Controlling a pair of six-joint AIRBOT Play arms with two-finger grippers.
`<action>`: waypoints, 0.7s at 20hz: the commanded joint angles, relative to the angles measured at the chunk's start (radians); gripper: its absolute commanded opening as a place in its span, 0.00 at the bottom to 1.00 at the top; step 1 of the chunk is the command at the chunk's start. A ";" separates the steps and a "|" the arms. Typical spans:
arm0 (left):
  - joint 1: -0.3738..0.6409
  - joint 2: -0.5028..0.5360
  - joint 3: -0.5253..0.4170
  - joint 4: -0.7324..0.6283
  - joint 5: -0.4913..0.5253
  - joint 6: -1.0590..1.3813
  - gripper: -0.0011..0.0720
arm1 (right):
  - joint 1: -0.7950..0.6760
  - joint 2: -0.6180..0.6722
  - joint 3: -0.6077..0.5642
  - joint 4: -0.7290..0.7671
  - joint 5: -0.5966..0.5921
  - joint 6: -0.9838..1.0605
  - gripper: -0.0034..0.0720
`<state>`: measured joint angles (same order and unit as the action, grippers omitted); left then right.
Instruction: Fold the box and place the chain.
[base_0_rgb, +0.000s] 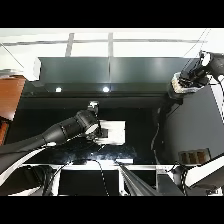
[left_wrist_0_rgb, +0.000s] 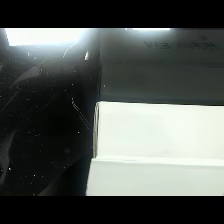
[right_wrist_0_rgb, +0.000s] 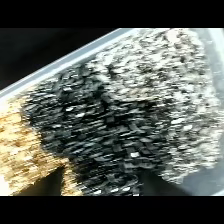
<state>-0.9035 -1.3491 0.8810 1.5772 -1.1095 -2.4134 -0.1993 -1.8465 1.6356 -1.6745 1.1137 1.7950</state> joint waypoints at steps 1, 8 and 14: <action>0.000 0.000 0.000 -0.001 -0.001 0.000 0.06 | -0.002 -0.009 0.001 -0.001 -0.019 0.006 0.49; 0.000 0.000 0.000 -0.016 -0.001 0.001 0.06 | -0.002 0.005 0.038 -0.001 0.016 -0.035 0.07; 0.000 0.000 0.000 -0.016 0.002 0.001 0.06 | -0.005 0.146 0.057 0.006 0.008 -0.155 0.07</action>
